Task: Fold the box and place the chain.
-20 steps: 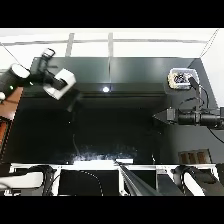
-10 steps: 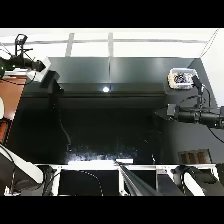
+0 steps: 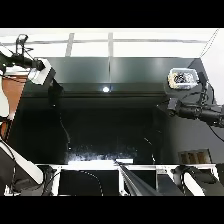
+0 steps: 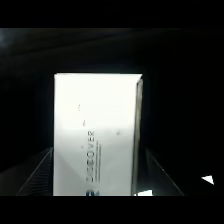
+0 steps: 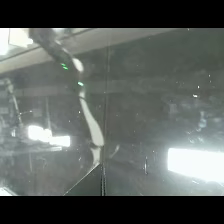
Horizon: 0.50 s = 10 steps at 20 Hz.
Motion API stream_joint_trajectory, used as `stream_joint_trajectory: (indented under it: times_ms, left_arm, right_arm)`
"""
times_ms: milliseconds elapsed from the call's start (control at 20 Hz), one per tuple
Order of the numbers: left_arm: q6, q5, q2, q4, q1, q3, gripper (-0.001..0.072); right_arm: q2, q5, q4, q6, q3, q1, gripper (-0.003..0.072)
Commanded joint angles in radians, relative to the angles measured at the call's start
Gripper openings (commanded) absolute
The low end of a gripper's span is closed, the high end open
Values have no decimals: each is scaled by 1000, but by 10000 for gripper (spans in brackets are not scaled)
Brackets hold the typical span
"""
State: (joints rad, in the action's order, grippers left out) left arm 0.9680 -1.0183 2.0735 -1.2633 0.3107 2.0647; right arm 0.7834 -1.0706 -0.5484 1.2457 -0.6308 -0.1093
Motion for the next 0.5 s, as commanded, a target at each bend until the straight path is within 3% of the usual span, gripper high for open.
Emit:
stream_joint_trajectory:
  times_ms: [0, 50, 100, 150, 200, 250, 350, 450]
  left_arm:
    - [118, -175, -128, -60, -3, 10, 712]
    - [153, -266, -161, -61, -3, 9, 708]
    - [215, -374, -190, -67, -3, 9, 596]
    - [319, -475, -214, -121, -4, 8, 328]
    - [500, -595, -245, -218, -7, -12, 139]
    - [546, -696, -281, -256, -10, -43, 48]
    - [499, -734, -404, -227, -33, -154, 26]
    - [499, -567, -603, -199, -78, -336, 26]
  right_arm:
    - [0, -10, 5, -26, -19, 0, 19]
    - [0, -29, 2, -60, -34, 0, 18]
    - [0, -52, -10, -95, -62, -1, 18]
    - [0, -80, -53, -140, -111, -1, 18]
    - [0, -109, -150, -154, -199, -1, 18]
    - [0, -132, -245, -152, -287, -1, 18]
    - [-2, -159, -399, -107, -448, -1, 18]
    - [-18, -161, -440, -71, -531, -1, 18]
